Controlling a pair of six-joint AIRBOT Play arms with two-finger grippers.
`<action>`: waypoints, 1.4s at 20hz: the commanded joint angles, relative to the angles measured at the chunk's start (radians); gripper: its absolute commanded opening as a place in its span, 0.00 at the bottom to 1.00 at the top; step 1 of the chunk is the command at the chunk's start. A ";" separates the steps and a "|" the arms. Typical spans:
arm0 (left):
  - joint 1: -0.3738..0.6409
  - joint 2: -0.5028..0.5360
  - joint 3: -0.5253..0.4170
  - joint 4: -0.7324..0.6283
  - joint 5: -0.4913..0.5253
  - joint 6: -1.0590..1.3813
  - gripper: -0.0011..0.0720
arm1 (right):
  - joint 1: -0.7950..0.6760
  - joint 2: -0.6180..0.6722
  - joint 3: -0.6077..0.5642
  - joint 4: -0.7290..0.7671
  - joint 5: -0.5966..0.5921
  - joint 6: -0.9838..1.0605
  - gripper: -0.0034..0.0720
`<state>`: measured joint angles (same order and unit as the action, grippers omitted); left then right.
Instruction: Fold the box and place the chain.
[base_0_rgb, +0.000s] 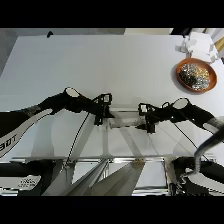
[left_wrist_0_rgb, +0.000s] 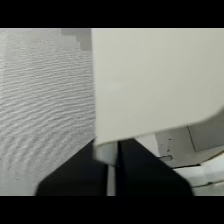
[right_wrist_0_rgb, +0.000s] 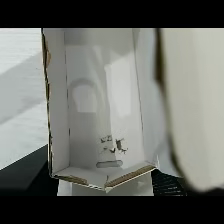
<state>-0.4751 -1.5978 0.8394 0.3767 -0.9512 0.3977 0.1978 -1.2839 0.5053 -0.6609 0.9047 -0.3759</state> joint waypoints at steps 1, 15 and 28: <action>0.000 0.018 0.000 -0.003 -0.006 -0.002 0.47 | 0.000 0.000 0.000 0.004 -0.003 0.002 0.43; 0.024 0.360 0.000 0.520 -0.096 -0.442 0.36 | 0.000 0.000 0.000 0.003 -0.003 0.002 0.43; -0.214 0.383 -0.002 0.066 0.161 -0.473 0.02 | 0.000 0.000 0.000 0.004 -0.003 0.002 0.43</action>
<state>-0.6598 -1.1816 0.8383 0.6109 -0.9699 -0.0669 0.1978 -1.2839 0.5041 -0.6575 0.9009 -0.3744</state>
